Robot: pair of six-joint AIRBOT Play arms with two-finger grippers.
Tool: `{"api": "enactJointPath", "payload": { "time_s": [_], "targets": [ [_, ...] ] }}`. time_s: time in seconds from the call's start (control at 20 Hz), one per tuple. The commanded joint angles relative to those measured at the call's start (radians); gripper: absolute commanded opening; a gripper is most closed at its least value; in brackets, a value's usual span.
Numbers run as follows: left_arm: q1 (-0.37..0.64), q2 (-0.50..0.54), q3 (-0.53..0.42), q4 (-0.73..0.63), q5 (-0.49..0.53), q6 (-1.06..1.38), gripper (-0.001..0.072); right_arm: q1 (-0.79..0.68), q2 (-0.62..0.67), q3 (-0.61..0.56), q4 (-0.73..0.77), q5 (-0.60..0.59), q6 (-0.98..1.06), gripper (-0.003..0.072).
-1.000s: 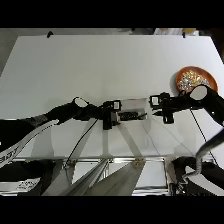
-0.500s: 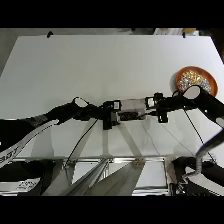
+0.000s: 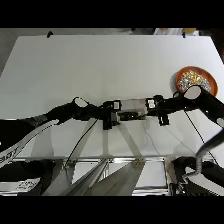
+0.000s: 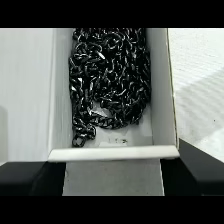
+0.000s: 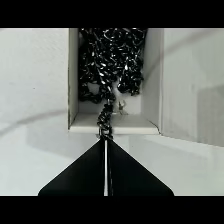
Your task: Fold the box and place the chain.
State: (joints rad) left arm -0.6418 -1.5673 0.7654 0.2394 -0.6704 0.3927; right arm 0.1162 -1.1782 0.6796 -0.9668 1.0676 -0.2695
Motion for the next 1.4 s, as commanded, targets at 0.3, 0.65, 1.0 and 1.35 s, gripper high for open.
{"api": "enactJointPath", "payload": {
  "time_s": [0.3, 0.65, 1.0, 1.35],
  "targets": [
    [0.0, 0.0, 0.0, 0.0, 0.0, 0.0, 0.0208, 0.0, 0.008, 0.0, 0.014, 0.003, 0.018, 0.0237],
    [0.0, 0.0, 0.0, 0.0, 0.0, 0.0, 0.0208, 0.0, 0.006, 0.0, 0.055, -0.003, 0.018, 0.0026],
    [0.0, 0.0, 0.0, 0.0, 0.0, 0.0, 0.0208, 0.0, 0.07, 0.0, -0.129, -0.029, 0.153, 0.0011],
    [0.0, 0.0, 0.0, 0.0, 0.0, 0.0, 0.0208, 0.107, 0.251, 0.003, 0.028, -0.073, 0.167, 0.001]
  ]
}}
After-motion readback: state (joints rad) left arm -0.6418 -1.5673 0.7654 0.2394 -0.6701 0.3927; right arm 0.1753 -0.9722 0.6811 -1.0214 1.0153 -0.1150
